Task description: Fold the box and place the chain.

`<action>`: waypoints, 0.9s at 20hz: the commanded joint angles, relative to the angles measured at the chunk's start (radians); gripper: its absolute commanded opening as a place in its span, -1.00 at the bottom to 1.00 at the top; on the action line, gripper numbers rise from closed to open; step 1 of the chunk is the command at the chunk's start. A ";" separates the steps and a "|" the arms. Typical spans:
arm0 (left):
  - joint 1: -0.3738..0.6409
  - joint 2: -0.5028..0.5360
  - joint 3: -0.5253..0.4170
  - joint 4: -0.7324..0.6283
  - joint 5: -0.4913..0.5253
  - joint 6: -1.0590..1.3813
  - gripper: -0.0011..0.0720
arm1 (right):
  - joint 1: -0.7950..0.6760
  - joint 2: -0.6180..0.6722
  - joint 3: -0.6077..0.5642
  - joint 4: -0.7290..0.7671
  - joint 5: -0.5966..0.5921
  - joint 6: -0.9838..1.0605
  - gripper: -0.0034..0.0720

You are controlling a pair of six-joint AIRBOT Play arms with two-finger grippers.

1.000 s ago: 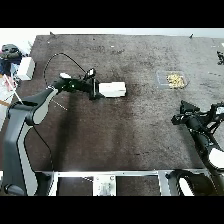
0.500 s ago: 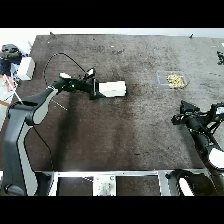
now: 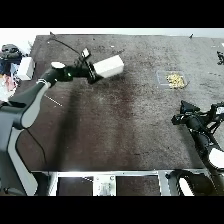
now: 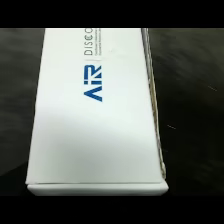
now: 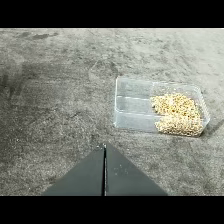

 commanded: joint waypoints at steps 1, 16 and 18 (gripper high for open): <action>0.050 0.132 0.001 0.109 0.241 -0.230 -0.95 | 0.000 0.000 0.000 0.000 -0.001 0.000 -0.89; 0.662 0.813 -0.756 0.537 0.251 -0.771 -0.96 | 0.000 0.000 0.000 0.000 -0.001 0.000 -0.89; 0.760 0.851 -0.848 0.537 0.212 -0.733 -0.96 | 0.000 0.000 0.000 0.000 -0.001 0.000 -0.89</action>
